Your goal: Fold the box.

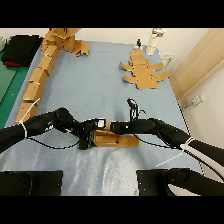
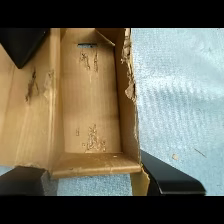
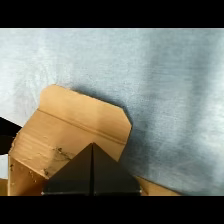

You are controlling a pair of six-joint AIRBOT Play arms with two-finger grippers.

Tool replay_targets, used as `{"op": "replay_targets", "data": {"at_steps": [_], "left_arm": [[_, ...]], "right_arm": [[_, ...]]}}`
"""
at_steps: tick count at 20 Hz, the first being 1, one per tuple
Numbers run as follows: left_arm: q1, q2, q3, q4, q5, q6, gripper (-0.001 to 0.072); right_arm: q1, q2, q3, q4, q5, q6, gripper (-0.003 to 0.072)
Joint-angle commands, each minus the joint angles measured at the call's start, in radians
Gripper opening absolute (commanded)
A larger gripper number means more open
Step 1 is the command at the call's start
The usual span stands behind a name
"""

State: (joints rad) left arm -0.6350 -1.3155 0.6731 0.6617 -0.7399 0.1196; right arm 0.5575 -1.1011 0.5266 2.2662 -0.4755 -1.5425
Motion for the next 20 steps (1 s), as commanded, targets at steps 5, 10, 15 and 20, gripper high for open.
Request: {"op": "replay_targets", "data": {"at_steps": [5, 10, 15, 20], "left_arm": [[0.001, 0.000, 0.000, 0.000, 0.000, -0.016, 0.0343], [0.001, 0.000, 0.000, 0.000, -0.001, -0.015, 0.0343], [0.001, 0.000, 0.000, 0.000, -0.001, -0.015, 0.0342], [0.001, 0.000, 0.000, 0.000, 0.000, -0.015, 0.0343]], "right_arm": [[-0.006, 0.085, 0.000, -0.069, 0.002, -0.021, 0.0003], [-0.023, 0.305, 0.000, -0.243, -0.118, 0.004, 0.0003], [-0.019, 0.478, 0.000, -0.375, -0.491, -0.077, 0.0003], [0.037, 0.443, -0.029, -0.399, -0.666, -0.546, 0.0508]]}}
